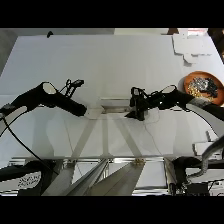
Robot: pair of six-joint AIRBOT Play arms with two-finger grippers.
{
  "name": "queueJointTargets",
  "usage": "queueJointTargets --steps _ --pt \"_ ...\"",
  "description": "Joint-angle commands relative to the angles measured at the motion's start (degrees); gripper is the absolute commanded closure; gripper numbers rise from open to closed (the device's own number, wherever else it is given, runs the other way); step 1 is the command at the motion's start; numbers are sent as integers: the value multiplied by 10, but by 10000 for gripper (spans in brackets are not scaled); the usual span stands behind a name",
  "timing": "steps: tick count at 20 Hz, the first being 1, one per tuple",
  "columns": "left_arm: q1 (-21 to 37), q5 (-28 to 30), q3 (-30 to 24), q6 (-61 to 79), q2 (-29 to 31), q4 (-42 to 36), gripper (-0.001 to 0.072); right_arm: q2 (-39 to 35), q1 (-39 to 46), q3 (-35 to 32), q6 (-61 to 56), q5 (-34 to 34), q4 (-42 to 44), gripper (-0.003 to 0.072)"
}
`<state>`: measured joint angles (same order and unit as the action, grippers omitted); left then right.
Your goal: Fold the box and place the chain.
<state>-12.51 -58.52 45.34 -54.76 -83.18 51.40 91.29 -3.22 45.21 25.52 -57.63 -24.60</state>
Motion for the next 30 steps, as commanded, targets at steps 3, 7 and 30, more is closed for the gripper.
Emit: queueJointTargets --steps 3,7,30 --pt "-8 4 0 -5 -2 -113 703 0 0 0 0 0 0 288" --pt "-8 8 0 2 -2 -149 703 0 0 0 0 0 0 288" --pt "-15 -51 0 47 18 -238 702 0 0 0 0 0 0 288"
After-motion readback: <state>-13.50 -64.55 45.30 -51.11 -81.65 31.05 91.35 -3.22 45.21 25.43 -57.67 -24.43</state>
